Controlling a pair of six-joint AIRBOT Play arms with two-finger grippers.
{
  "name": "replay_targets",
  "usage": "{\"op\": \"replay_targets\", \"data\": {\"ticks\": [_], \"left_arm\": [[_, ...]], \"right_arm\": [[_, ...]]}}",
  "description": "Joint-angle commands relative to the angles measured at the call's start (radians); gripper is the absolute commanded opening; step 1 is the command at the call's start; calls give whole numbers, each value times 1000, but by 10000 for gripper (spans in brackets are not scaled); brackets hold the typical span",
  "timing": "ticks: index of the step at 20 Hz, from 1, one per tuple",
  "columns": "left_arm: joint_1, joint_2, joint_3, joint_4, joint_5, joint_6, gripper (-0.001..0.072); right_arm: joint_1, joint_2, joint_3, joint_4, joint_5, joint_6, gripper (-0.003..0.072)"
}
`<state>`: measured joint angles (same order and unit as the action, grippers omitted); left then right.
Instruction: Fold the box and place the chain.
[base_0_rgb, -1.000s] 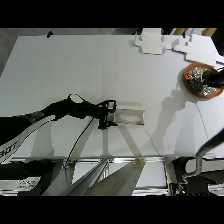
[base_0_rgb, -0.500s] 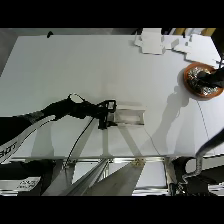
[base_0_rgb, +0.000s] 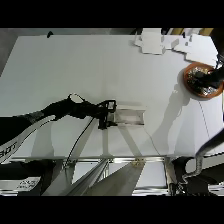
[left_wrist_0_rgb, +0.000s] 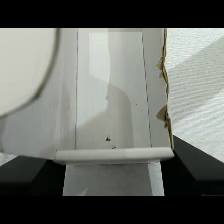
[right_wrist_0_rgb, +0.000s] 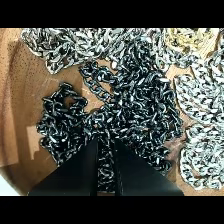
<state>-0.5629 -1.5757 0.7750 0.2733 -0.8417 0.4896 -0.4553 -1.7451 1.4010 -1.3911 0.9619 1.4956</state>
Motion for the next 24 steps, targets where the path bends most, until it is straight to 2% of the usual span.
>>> {"op": "replay_targets", "data": {"ticks": [1,5,12,18,24], "left_arm": [[0,0,0,0,0,0,154],[0,0,0,0,0,0,154],[0,0,0,0,0,0,154],[0,0,0,0,0,0,154],[0,0,0,0,0,0,154]], "right_arm": [[-1,34,1,6,-6,-12,13],[-1,156,1,-37,18,-34,13],[60,518,1,-40,228,-147,13],[230,846,1,58,394,-150,13],[441,1051,0,159,487,-63,13]]}}
